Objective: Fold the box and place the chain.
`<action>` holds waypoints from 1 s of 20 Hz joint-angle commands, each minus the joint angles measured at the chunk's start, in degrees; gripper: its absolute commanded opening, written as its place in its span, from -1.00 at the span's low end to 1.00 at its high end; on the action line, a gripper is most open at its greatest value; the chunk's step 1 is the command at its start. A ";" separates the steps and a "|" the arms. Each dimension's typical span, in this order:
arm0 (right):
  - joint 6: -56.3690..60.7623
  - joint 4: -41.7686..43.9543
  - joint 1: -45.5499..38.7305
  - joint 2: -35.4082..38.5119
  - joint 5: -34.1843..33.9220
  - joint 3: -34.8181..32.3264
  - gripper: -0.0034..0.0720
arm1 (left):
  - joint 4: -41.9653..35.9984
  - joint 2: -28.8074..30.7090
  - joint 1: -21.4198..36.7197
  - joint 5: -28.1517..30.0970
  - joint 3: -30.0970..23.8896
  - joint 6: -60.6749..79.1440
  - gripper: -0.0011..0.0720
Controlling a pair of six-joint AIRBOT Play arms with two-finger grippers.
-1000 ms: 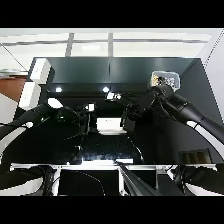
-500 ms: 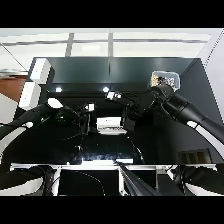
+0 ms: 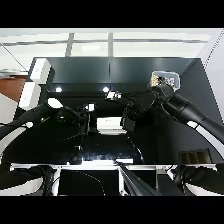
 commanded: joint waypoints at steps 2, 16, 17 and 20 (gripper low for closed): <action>0.31 -0.02 0.04 0.00 0.13 0.02 0.00 | 0.02 -0.02 -0.04 -0.04 0.04 -0.07 0.28; 3.80 0.39 -0.02 0.52 0.46 -2.27 0.38 | 0.02 -0.02 -0.04 -0.04 0.04 -0.07 0.28; 5.84 -1.01 -0.02 1.31 0.35 -2.14 0.39 | 0.02 -0.02 -0.04 -0.04 0.04 -0.07 0.28; 13.16 -3.30 -1.60 5.62 -0.55 -1.99 0.38 | 0.02 -0.02 -0.04 -0.04 0.04 -0.09 0.28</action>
